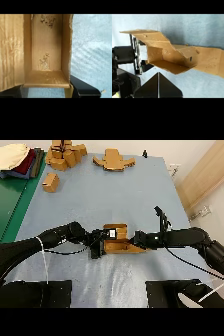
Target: Fold the box.
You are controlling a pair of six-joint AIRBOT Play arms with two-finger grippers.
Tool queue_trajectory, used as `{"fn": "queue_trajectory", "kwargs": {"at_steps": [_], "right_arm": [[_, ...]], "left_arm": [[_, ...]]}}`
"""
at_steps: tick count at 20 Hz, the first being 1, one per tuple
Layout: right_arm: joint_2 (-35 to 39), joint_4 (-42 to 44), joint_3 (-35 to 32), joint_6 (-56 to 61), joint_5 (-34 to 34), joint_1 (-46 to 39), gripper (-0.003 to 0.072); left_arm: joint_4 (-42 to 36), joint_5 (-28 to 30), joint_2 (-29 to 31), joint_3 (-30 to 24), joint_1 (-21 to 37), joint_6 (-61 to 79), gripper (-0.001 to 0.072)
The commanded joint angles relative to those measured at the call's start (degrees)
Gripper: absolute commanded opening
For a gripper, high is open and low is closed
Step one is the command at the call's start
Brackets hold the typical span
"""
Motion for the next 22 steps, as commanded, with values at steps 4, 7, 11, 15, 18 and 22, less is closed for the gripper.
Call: {"fn": "queue_trajectory", "kwargs": {"at_steps": [4, 7, 11, 15, 18, 22], "right_arm": [[-1.62, 0.31, 0.02, 0.00, 4.37, 3.78, 0.0005], [-4.92, 0.50, 0.04, 0.00, 10.43, 4.31, 0.0004], [-10.97, 0.44, 1.90, -1.40, 11.76, 4.31, 0.0004], [-15.13, -0.17, 6.88, -4.59, 12.20, 4.28, 0.0005], [-17.29, -0.46, 8.66, -4.57, 12.20, 4.28, 0.0004], [-18.99, -1.14, 8.68, -4.59, 12.11, 4.28, 0.0005]], "left_arm": [[2.86, -2.78, -0.02, 0.76, -0.07, -1.81, 0.0384], [3.08, -2.84, -0.20, 0.87, -0.04, -1.79, 0.0384], [3.52, -3.32, -0.44, 0.87, -0.07, -1.81, 0.0384], [7.08, -4.09, -0.44, 0.87, -0.11, -4.79, 0.0384], [8.79, -5.86, -0.44, 1.86, -0.11, -6.67, 0.0384], [9.07, -6.88, -0.44, 3.61, -0.11, -7.34, 0.0384]]}}
